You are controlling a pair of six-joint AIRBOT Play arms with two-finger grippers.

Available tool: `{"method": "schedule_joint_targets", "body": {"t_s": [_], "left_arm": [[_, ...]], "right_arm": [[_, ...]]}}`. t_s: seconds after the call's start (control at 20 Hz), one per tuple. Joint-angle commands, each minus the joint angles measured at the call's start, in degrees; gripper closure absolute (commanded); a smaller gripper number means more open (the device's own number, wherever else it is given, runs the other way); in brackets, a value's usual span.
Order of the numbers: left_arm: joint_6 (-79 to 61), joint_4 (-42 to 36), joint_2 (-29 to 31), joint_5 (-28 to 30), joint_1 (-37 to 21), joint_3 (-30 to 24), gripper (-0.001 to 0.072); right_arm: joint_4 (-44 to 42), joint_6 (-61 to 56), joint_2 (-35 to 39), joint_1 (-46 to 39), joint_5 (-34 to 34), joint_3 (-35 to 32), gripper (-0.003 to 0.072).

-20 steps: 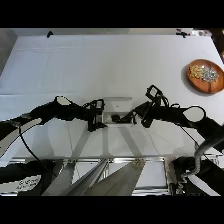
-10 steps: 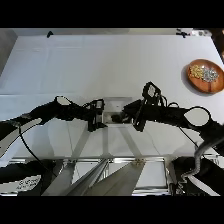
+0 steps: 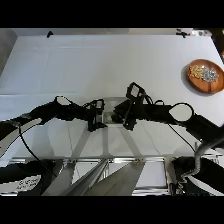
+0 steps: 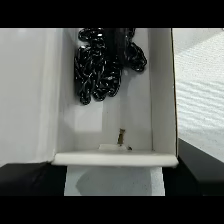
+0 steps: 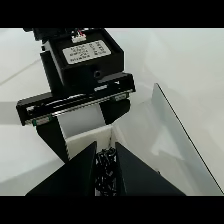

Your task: Fold the box and place the chain.

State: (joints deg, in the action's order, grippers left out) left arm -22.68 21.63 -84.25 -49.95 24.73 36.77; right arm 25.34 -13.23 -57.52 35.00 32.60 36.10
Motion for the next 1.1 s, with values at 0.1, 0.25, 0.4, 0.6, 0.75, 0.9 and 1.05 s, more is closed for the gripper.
{"method": "schedule_joint_targets", "body": {"t_s": [0.1,0.25,0.4,0.6,0.75,0.9,1.05], "left_arm": [[0.00,0.00,0.04,0.00,0.00,0.02,0.0434],[0.00,0.00,0.04,0.00,0.00,0.02,0.0434],[0.00,0.00,0.04,0.00,0.00,0.02,0.0434],[0.02,0.00,0.04,0.00,0.00,0.02,0.0434],[0.02,0.00,0.04,0.00,0.00,0.02,0.0434],[0.00,0.00,0.04,0.00,0.00,0.02,0.0434],[0.02,0.00,0.04,0.00,0.00,0.02,0.0434]], "right_arm": [[3.67,-6.60,-8.46,0.63,-0.07,3.19,0.0674],[6.69,-8.00,-11.15,0.37,4.33,3.19,0.0600],[6.95,-8.00,-11.52,-1.20,7.56,3.19,0.0489],[6.91,-7.96,-11.28,-8.98,17.92,3.32,0.0488],[5.62,-6.29,-10.14,-18.97,27.23,3.32,0.0489],[1.49,0.24,-9.22,-29.22,33.00,3.32,0.0489],[3.15,3.13,-9.94,-34.03,30.62,3.32,0.0490]]}}
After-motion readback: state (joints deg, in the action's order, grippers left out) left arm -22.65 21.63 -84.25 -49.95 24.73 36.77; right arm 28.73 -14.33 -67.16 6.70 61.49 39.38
